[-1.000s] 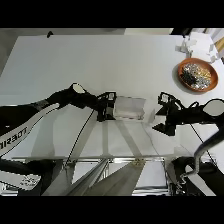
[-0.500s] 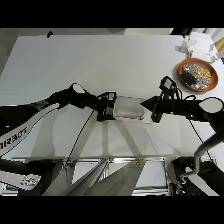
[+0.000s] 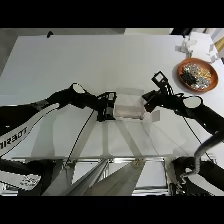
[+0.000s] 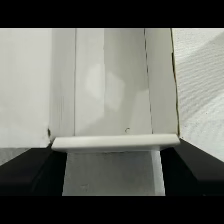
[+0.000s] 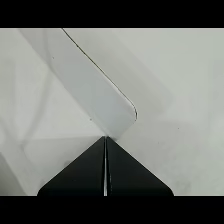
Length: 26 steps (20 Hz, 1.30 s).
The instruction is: Fold the box and place the chain.
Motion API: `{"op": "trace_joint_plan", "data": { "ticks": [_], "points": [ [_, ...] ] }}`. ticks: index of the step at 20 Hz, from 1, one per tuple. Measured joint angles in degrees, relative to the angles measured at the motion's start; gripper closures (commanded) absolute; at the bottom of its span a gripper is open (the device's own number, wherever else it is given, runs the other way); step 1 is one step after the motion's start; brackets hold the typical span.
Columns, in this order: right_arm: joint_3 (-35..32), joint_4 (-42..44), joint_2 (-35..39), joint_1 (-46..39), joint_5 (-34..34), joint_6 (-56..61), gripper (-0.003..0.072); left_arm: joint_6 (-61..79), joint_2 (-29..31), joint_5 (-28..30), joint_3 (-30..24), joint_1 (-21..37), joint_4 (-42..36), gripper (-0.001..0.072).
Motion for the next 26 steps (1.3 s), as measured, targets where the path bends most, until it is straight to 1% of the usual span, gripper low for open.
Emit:
{"op": "trace_joint_plan", "data": {
  "ticks": [6,11,13,14,17,20,21,23,26],
  "points": [
    [0.02,-0.57,-4.09,0.11,3.54,0.39,0.0670,0.15,0.00,-0.02,0.00,0.00,0.04,0.0458],
    [0.02,-0.74,-2.62,0.11,5.55,0.46,0.0664,0.04,0.00,-0.04,0.00,0.00,0.04,0.0458],
    [0.02,-1.46,-0.35,0.11,6.54,0.48,0.0573,0.02,0.00,-0.04,0.00,0.00,0.02,0.0458],
    [0.02,-2.58,1.16,0.11,7.48,0.46,0.0571,0.02,0.00,-0.02,0.00,0.00,0.02,0.0458],
    [0.02,-9.27,5.88,0.11,10.67,0.46,0.0572,0.02,0.00,-0.02,0.00,0.00,0.02,0.0458],
    [0.02,-19.15,9.27,0.11,15.63,0.33,0.0576,0.02,0.00,-0.02,0.00,0.00,0.02,0.0458],
    [0.02,-22.67,9.84,0.11,17.73,0.33,0.0589,0.04,0.00,-0.02,0.00,0.00,0.02,0.0458],
    [0.02,-29.53,10.64,0.11,22.32,0.31,0.0590,0.02,0.00,-0.02,0.00,0.00,0.02,0.0458],
    [0.02,-34.86,11.15,0.11,26.69,0.28,0.0592,0.04,0.00,-0.02,0.00,0.00,0.02,0.0458]
  ]
}}
